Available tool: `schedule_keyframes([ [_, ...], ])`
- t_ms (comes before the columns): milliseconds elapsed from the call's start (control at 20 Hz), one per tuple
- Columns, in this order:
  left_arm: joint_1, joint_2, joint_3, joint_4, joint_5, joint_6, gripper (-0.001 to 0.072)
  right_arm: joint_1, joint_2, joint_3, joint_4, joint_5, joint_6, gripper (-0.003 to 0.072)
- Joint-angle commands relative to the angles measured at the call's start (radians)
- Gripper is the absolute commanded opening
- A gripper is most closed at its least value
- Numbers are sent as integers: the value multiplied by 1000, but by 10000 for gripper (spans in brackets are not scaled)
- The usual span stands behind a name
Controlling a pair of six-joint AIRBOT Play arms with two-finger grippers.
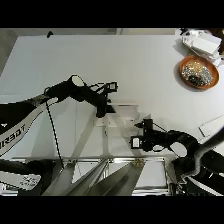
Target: Fold the box and place the chain.
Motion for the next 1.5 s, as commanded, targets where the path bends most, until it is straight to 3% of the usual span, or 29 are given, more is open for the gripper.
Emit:
schedule_keyframes([
  [0,0,1,1,0,0,0,11,5,-15,8,35,-25,3,549],
  [200,0,1,1,0,0,0,11,-69,-15,74,58,-21,2,548],
  [400,0,1,1,0,0,0,11,-158,-15,143,47,89,-40,549],
  [1050,0,1,1,0,0,0,11,-340,-93,149,238,145,-193,554],
  [1450,0,1,1,0,0,0,11,-345,-108,153,385,159,-376,593],
])
